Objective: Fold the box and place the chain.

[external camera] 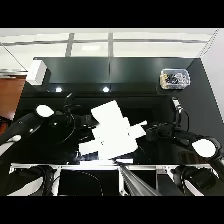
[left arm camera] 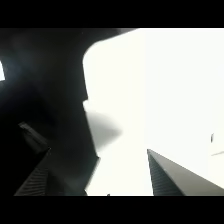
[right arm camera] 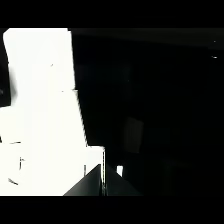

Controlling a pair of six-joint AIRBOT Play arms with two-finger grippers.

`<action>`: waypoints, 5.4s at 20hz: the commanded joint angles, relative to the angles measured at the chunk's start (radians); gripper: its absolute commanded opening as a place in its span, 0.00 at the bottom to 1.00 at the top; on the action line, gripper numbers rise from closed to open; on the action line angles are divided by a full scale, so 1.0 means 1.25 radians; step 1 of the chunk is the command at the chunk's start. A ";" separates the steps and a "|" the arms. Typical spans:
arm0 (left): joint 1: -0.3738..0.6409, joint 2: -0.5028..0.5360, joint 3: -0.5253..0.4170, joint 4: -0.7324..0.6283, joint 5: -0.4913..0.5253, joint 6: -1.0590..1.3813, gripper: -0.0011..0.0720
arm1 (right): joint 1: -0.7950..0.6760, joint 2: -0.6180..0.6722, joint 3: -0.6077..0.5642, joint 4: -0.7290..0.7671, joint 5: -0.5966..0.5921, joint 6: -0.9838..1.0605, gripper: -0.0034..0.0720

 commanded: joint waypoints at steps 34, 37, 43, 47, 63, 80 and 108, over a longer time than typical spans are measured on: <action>-0.222 -0.015 0.113 -0.107 0.132 0.994 0.04 | -0.110 -0.018 0.321 -0.685 0.506 -0.064 0.91; -0.225 -0.022 0.062 -0.193 0.102 1.057 0.05 | -0.110 -0.030 0.288 -0.600 0.417 -0.167 0.91; -0.226 -0.071 0.050 -0.162 0.067 1.103 0.05 | -0.110 -0.059 0.189 -0.358 0.310 -0.446 0.91; -0.226 -0.086 0.051 -0.092 0.074 1.154 0.05 | -0.110 -0.066 0.148 -0.345 0.311 -0.471 0.91; -0.226 -0.086 0.051 -0.092 0.088 1.147 0.05 | 0.024 -0.153 0.059 -0.145 0.264 -0.689 0.91; -0.226 -0.086 0.051 -0.092 0.088 1.147 0.05 | 0.140 -0.275 0.060 -0.030 0.208 -0.885 0.91; -0.226 -0.086 0.051 -0.092 0.088 1.126 0.05 | 0.157 -0.279 0.072 -0.050 0.234 -0.861 0.91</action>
